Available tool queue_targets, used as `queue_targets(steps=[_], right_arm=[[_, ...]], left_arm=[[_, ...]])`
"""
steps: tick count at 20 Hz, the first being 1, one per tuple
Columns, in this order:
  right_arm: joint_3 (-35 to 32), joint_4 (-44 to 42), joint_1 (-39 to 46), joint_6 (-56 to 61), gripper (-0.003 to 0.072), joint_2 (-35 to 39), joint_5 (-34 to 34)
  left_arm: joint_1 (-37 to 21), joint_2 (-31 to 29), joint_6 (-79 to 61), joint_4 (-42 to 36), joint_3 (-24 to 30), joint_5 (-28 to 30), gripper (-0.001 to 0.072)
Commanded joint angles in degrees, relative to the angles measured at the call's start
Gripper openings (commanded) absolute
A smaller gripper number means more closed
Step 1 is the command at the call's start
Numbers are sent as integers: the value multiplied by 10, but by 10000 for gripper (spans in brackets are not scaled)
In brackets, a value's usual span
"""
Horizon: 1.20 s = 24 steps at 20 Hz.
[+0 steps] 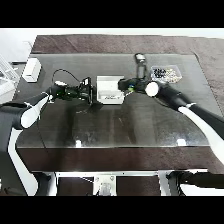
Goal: Fold the box and place the chain.
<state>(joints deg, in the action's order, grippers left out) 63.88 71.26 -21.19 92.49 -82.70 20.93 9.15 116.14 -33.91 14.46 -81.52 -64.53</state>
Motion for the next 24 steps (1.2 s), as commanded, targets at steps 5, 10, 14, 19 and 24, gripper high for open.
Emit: queue_targets(steps=[5, 10, 14, 19, 24], right_arm=[[-50, -3, 169, 21, 448, 8, -12], [-37, -45, 202, 31, 457, -72, -76], [16, -87, 199, 31, 530, -144, -76], [92, -98, 182, 31, 453, -193, -64], [100, -108, 189, 31, 308, -207, -50]], left_arm=[[0, 0, 0, 0, 0, 0, 231], [0, 0, 0, 0, 0, 0, 231], [0, 0, 0, 0, 0, 0, 231], [0, 0, 0, 0, 0, 0, 231], [0, 0, 0, 0, 0, 0, 231]])
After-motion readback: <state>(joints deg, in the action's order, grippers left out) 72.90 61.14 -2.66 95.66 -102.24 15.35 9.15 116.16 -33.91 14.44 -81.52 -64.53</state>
